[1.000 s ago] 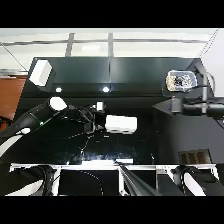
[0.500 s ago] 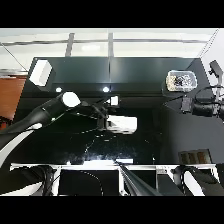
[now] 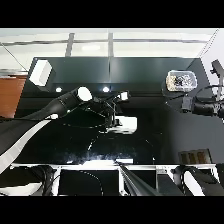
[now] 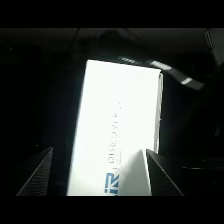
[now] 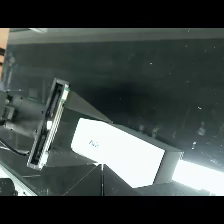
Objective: Fold the box and place the chain.
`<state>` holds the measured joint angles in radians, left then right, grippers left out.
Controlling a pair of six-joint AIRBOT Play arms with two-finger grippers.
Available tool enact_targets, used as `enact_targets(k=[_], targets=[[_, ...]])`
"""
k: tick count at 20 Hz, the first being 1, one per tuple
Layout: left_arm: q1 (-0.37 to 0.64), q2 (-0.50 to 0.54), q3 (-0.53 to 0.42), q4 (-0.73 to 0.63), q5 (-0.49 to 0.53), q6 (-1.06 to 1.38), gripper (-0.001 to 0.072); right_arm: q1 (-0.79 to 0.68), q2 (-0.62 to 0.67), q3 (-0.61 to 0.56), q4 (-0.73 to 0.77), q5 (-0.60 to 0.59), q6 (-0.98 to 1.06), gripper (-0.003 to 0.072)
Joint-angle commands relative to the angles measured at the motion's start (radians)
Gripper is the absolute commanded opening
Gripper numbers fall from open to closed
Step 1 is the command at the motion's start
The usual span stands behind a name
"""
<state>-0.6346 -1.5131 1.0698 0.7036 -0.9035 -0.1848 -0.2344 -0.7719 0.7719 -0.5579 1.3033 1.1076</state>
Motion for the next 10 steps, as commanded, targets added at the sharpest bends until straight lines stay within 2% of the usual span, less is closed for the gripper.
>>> enact_targets(k=[1,10], targets=[[-0.002,-0.014,0.006,0.025,-0.026,-0.006,0.07,0.0,0.001,0.001,-0.001,-0.008,0.0,0.0014],[-0.001,-0.037,0.006,0.022,-0.072,-0.01,0.07,0.0,0.001,0.001,-0.001,-0.008,0.0,0.0014]])
